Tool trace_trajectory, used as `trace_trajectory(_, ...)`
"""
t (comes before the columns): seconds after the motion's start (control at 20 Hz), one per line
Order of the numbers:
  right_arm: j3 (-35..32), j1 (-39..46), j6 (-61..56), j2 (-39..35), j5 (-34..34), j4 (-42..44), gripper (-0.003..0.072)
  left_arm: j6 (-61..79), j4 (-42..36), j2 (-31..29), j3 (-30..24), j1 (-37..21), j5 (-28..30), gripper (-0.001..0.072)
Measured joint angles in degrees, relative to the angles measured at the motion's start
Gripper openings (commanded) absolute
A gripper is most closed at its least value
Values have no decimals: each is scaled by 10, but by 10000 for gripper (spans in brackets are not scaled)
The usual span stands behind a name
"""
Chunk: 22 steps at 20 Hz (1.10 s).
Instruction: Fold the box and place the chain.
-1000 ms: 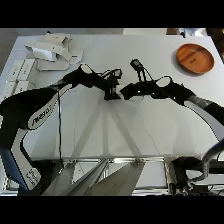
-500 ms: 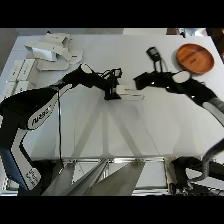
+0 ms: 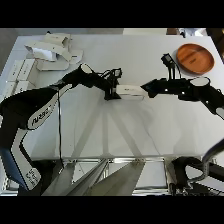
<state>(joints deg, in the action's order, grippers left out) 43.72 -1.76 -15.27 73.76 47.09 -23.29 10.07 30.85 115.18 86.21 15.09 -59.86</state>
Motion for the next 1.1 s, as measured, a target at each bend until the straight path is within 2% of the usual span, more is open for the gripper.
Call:
trace_trajectory(0.75,-55,1,27,52,-3,26,12,2,2,0,0,0,0,438)
trace_trajectory(0.95,-63,0,77,42,0,91,15,-3,0,0,0,0,-1,438)
trace_trajectory(1.1,-63,4,130,13,-1,188,15,-2,-2,0,0,0,0,439)
